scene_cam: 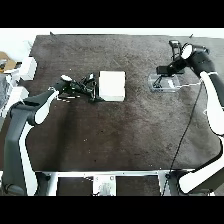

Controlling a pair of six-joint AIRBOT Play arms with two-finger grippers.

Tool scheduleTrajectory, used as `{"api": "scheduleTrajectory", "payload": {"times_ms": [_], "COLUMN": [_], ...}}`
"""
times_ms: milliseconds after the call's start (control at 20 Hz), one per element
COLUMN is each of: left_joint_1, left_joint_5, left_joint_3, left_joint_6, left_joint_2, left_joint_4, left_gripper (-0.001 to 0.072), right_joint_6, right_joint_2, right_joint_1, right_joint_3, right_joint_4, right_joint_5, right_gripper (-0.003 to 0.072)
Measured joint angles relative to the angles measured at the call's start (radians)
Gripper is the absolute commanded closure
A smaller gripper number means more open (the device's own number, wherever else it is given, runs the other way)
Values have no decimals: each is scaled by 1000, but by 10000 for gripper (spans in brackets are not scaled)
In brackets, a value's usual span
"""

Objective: Fold the box and place the chain.

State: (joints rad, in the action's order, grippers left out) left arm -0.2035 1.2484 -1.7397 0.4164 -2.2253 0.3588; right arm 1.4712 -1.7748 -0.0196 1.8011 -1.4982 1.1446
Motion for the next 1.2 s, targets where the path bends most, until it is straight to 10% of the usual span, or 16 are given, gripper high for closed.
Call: {"api": "scheduleTrajectory", "payload": {"times_ms": [650,1200], "left_joint_1": [0,0], "left_joint_5": [0,0], "left_joint_3": [0,0], "left_joint_6": [0,0], "left_joint_2": [0,0], "left_joint_4": [0,0], "left_gripper": [422,422], "right_joint_6": [-53,-97], "right_joint_2": [265,599], "right_joint_1": [35,255], "right_joint_3": [-2,-2], "right_joint_4": [-24,-21], "right_joint_5": [-38,-546], "right_gripper": [681,682]}}
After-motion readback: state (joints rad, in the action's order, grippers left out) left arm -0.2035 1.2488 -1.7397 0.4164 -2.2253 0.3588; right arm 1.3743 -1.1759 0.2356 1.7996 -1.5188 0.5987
